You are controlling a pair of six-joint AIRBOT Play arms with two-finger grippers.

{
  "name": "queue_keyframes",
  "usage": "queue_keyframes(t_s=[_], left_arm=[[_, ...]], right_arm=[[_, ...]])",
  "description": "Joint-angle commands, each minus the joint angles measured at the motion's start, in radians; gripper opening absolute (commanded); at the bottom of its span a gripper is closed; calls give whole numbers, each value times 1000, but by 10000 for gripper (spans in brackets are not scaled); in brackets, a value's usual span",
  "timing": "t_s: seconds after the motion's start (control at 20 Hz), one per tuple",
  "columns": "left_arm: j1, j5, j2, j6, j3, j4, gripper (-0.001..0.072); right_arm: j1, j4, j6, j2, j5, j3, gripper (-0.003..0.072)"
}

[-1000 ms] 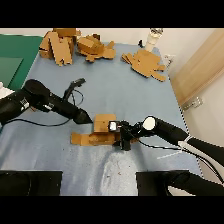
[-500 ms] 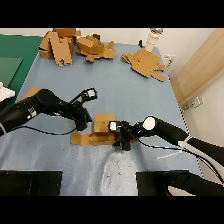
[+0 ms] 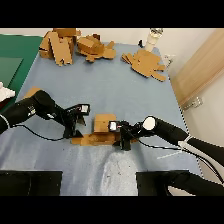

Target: Fold the box.

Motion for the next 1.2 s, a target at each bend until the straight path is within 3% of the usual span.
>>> queue_keyframes(t_s=[0.0, 0.25, 0.55, 0.65, 0.7, 1.0, 1.05, 1.1, 1.15], left_arm=[[-69, -2, -4, 8, -10, 40, 698], [-140, 11, -5, -116, -13, 41, 698], [-206, 112, -5, -243, -13, 40, 693], [-224, 124, -5, -275, -13, 48, 439], [-229, 124, -5, -275, -13, 56, 364], [-232, 123, -5, -304, -13, 70, 349], [-232, 123, -5, -304, -13, 70, 223], [-233, 125, -5, -302, -13, 69, 144], [-237, 138, -5, -302, -13, 69, 145]], right_arm=[[0, 1, 0, 0, 0, 0, 447], [0, 1, 0, -1, 0, 0, 447], [0, 1, 0, 0, 0, 0, 448], [0, 1, 0, 0, 0, 0, 447], [0, 1, 0, 0, 0, 0, 448], [0, 1, 0, 0, 0, 0, 448], [0, 1, 0, 0, 0, 0, 447], [0, 1, 0, 0, 0, 0, 448], [0, 1, 0, -1, 1, 0, 447]])
